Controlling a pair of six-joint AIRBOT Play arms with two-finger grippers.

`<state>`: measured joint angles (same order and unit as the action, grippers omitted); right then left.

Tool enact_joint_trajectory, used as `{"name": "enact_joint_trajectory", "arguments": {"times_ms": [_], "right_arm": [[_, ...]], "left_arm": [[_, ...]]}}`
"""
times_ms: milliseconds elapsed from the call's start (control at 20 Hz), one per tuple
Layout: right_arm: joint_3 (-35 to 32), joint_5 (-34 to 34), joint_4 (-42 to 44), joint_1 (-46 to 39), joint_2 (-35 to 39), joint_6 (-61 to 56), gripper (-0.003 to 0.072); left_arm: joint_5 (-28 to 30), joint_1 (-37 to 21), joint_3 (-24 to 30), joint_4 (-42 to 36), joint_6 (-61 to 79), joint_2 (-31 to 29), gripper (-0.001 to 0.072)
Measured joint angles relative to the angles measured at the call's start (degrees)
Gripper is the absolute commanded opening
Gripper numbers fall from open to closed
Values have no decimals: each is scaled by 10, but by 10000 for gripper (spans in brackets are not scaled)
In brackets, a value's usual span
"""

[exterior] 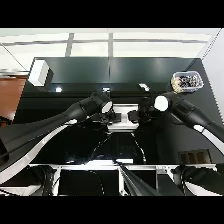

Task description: Fold the box and place the chain.

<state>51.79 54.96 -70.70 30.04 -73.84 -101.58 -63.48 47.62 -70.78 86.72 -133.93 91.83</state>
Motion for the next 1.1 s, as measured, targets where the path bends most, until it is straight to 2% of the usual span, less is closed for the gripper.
{"name": "enact_joint_trajectory", "arguments": {"times_ms": [200, 400, 450, 500, 750, 800, 850, 1000, 1100], "right_arm": [[45, 41, -71, 39, -41, -80, 365], [60, 76, -100, 52, -60, -136, 364], [62, 80, -104, 54, -64, -146, 268], [63, 85, -106, 55, -66, -155, 239], [66, 93, -111, 57, -74, -182, 232], [66, 94, -110, 57, -75, -185, 40], [66, 95, -108, 57, -77, -187, 12], [66, 94, -107, 57, -80, -194, 16], [66, 92, -104, 57, -80, -193, 293]], "left_arm": [[-1, 0, 0, 0, 0, 0, 26], [-1, 0, 0, 0, 0, 0, 26], [-1, 0, 0, 0, 0, 0, 26], [-1, 0, 0, 0, 0, 0, 26], [-2, 0, 0, 0, 0, 0, 26], [-2, 0, 0, 0, 0, 0, 26], [-3, 0, 0, 0, 0, 0, 26], [-5, 0, 0, -2, -3, 0, 26], [-2, 0, 0, 0, 1, 0, 26]]}}
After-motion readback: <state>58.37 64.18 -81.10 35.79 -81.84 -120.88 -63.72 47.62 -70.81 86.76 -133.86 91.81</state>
